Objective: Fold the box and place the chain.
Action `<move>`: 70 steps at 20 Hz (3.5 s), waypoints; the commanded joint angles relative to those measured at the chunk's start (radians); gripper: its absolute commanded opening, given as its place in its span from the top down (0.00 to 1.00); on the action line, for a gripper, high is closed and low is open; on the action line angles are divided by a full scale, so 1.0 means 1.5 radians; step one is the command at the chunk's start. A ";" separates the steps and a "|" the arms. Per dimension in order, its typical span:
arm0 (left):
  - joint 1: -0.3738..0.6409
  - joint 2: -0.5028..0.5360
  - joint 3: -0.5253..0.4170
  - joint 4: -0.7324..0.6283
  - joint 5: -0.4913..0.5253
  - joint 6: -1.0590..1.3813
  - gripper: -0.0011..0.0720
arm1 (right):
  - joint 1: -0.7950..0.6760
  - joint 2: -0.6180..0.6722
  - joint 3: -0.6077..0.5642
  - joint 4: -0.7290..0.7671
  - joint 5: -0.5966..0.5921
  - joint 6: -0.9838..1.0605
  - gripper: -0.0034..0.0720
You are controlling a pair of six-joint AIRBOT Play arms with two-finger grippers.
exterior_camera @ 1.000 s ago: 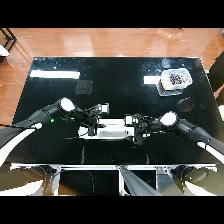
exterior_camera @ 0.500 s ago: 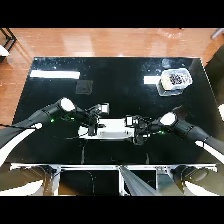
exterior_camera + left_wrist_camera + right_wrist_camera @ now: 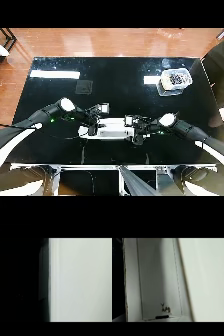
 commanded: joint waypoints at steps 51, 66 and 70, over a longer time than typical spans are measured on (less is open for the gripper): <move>-0.010 0.293 -0.150 -0.123 0.010 -0.418 0.96 | 0.020 -0.002 0.000 -0.027 -0.027 0.027 0.33; -0.075 0.166 -0.150 -0.137 0.324 -0.418 0.96 | 0.020 -0.002 0.000 -0.027 -0.027 0.027 0.33; -0.075 0.162 -0.150 -0.138 0.311 -0.418 0.96 | 0.020 -0.002 0.000 -0.027 -0.027 0.027 0.33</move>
